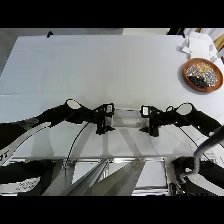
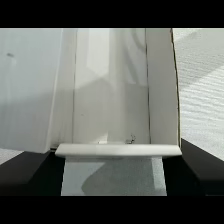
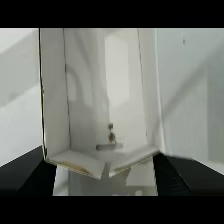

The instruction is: Fold the box and place the chain.

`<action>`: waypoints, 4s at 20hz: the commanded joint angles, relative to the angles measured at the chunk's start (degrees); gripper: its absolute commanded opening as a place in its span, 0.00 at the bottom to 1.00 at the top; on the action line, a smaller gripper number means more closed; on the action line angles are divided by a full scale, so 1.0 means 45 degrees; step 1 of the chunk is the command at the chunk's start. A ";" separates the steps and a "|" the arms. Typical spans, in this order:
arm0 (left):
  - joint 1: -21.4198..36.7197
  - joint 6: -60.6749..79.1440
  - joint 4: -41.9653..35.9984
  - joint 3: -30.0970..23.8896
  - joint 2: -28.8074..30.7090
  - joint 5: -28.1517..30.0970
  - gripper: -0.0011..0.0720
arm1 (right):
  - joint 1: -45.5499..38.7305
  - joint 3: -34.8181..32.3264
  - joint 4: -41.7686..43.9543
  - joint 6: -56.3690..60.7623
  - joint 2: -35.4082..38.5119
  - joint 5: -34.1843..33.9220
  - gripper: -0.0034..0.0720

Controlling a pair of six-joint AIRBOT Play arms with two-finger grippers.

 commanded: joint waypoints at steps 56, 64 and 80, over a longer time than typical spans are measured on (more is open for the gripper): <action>0.0010 -0.0015 0.0000 0.0000 0.0010 0.0010 0.20 | 0.1224 -0.0374 -0.5940 0.3356 0.4269 -0.1530 0.51; 0.0010 -0.0010 0.0005 0.0000 0.0010 0.0010 0.20 | 0.3332 -0.1229 -0.5712 0.3439 0.4211 -0.2914 0.28; 0.0010 -0.0015 0.0005 0.0000 0.0010 0.0010 0.20 | 0.3332 -0.0437 -0.4600 0.3419 0.2565 -0.1865 0.27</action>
